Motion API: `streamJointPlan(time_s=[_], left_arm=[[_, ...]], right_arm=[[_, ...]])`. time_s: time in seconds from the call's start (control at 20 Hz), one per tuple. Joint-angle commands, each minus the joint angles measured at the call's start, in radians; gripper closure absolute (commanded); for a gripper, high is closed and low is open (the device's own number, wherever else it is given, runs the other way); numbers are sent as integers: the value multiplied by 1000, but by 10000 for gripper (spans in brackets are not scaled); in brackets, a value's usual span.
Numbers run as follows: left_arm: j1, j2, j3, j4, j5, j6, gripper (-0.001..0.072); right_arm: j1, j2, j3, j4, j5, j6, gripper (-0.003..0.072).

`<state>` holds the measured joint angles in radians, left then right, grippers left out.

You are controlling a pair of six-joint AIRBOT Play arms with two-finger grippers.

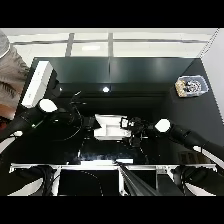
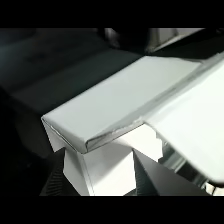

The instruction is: Fold the box and place the chain.

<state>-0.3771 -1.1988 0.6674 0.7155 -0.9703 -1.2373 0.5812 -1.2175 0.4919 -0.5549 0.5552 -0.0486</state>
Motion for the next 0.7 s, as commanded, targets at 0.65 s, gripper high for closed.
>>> streamJointPlan(time_s=[0.65], left_arm=[[-326, -46, 95, 597, 108, -769, 223]], right_arm=[[0, 0, 0, 0, 0, 0, 194]])
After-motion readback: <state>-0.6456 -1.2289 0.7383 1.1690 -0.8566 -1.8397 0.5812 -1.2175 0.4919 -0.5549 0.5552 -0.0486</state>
